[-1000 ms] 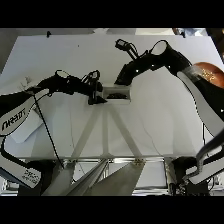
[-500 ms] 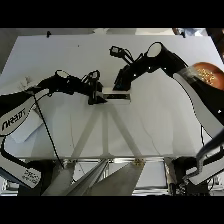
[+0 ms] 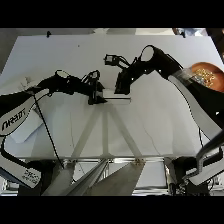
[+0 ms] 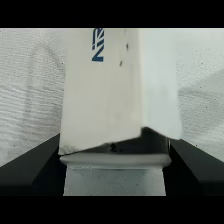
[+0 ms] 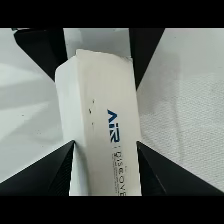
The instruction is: Fold the box and place the chain.
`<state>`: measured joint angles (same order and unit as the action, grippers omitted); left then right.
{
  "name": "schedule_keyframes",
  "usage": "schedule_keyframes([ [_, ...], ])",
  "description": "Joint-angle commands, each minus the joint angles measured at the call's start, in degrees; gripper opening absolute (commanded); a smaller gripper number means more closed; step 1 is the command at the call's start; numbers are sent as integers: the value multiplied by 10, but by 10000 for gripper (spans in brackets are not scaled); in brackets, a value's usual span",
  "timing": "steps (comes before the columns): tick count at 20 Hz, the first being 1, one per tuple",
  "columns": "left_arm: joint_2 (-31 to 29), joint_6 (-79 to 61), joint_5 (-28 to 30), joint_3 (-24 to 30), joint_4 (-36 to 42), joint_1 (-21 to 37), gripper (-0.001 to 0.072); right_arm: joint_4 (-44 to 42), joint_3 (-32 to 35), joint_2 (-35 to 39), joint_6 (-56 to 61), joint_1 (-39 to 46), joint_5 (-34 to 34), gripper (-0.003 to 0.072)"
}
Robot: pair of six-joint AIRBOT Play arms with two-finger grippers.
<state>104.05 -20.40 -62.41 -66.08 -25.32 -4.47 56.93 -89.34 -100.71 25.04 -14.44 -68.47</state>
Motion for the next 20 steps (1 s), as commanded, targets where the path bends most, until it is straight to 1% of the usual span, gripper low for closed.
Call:
schedule_keyframes([
  [1, 0, -1, 0, 0, 0, 0, 382, 21, 2, 5, 4, -10, 35, 397],
  [4, 0, -1, 0, 0, 0, 0, 382, 43, 28, 23, 4, -19, 74, 391],
  [6, 0, -1, 0, 0, 0, 0, 382, 47, 54, 40, 4, -19, 93, 315],
  [9, 0, -1, 0, 0, 0, 0, 382, 47, 80, 51, 4, -19, 83, 316],
  [11, 0, -1, 0, 0, 0, 0, 382, 47, 87, 51, 4, -20, 65, 317],
  [15, 0, -1, 0, 0, 0, 0, 382, 47, 111, 51, 4, -24, 65, 316],
  [17, 0, -1, 0, 0, 0, 0, 382, 47, 120, 51, 4, -27, 65, 325],
  [20, 0, -1, 0, 0, 0, 0, 382, 46, 122, 51, 4, -26, 65, 410],
])
